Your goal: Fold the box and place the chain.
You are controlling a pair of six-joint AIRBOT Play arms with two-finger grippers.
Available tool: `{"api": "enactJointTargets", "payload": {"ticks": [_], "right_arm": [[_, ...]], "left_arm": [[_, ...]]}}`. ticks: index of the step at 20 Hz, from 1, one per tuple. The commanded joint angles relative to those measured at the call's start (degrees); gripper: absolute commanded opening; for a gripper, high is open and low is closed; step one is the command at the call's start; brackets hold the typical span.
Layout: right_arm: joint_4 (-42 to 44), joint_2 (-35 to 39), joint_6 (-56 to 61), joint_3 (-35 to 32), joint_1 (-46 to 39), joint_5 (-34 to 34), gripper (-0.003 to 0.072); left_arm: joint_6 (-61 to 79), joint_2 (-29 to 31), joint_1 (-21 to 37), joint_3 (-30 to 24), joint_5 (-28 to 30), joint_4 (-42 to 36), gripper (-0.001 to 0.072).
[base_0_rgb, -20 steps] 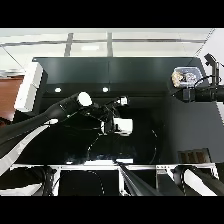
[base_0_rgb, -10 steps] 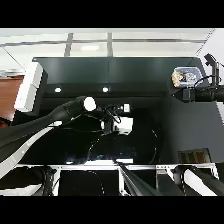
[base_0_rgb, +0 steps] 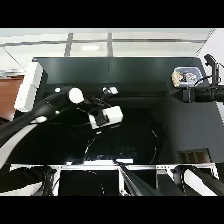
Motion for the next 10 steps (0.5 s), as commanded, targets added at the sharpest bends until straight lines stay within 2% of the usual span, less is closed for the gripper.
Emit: {"api": "enactJointTargets", "payload": {"ticks": [1,3,5,10], "right_arm": [[0.0,0.0,0.0,0.0,0.0,0.1,0.0017],[0.0,0.0,0.0,0.0,0.0,0.1,0.0017],[0.0,0.0,0.0,0.0,0.0,0.1,0.0017],[0.0,0.0,0.0,0.0,0.0,0.1,0.0017]], "left_arm": [[-18.7,5.2,7.1,-0.5,-11.8,13.2,0.0330],[-24.1,8.4,11.4,-2.0,-16.8,17.3,0.0329],[-27.2,11.6,16.9,-4.9,-20.9,17.5,0.0330],[-28.1,19.9,33.6,-13.9,-23.9,17.6,0.0330]]}}
